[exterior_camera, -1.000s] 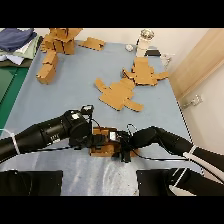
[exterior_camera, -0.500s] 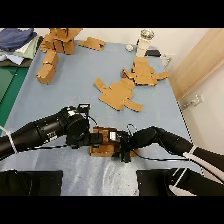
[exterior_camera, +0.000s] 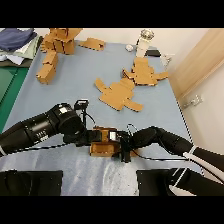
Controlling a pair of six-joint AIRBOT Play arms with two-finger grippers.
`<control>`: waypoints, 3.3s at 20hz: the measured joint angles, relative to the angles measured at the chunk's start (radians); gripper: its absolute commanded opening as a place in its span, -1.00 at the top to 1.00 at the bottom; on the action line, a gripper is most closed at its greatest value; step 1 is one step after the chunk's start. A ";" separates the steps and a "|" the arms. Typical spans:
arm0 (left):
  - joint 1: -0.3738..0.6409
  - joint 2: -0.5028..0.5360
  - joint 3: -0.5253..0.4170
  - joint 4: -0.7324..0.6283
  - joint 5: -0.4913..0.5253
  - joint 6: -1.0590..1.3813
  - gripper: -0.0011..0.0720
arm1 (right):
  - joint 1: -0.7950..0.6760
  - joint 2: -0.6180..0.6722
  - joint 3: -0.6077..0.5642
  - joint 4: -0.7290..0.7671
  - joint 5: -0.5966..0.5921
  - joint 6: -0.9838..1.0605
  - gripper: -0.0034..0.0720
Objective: Fold the box.
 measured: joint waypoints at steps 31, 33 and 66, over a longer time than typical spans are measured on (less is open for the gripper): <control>0.417 0.005 -0.486 -0.792 0.424 2.508 -0.95 | -0.001 0.000 0.000 -0.008 0.000 0.000 -0.36; 0.417 0.004 -0.495 -0.810 0.430 2.542 -0.95 | -0.002 0.000 0.000 -0.011 0.000 0.000 -0.36; 0.322 0.042 -0.547 -0.919 0.567 2.650 -0.95 | -0.002 0.000 0.000 -0.011 0.000 0.002 -0.36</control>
